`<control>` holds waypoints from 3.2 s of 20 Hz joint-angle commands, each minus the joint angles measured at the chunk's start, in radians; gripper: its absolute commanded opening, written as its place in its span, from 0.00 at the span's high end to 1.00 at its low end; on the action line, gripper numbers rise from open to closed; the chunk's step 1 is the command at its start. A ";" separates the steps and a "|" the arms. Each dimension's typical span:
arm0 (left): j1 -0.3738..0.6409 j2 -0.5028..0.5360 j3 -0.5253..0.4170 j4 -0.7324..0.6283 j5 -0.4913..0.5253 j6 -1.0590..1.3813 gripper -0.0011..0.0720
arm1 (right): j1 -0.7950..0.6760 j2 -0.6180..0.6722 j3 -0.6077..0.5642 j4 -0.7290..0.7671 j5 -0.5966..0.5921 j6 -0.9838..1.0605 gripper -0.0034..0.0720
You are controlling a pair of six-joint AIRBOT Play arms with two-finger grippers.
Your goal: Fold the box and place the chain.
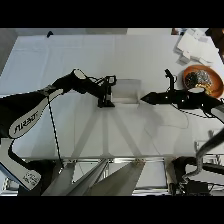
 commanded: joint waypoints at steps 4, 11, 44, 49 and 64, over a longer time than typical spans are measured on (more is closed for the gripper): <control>0.000 0.000 0.000 0.000 0.000 -0.001 0.61 | 0.033 0.000 0.000 0.010 -0.011 -0.026 0.78; 0.000 0.000 0.000 0.000 0.000 -0.001 0.61 | 0.033 0.005 0.000 -0.009 -0.028 -0.020 0.83; 0.000 0.000 0.000 0.000 0.000 -0.001 0.61 | 0.133 0.074 0.000 -0.166 -0.274 0.142 0.55; 0.000 0.000 0.000 0.000 0.000 -0.001 0.61 | 0.135 0.074 0.000 -0.248 -0.303 0.205 0.55; 0.000 0.000 0.000 0.000 0.000 -0.001 0.61 | 0.262 0.074 0.087 -0.602 -0.377 0.510 0.55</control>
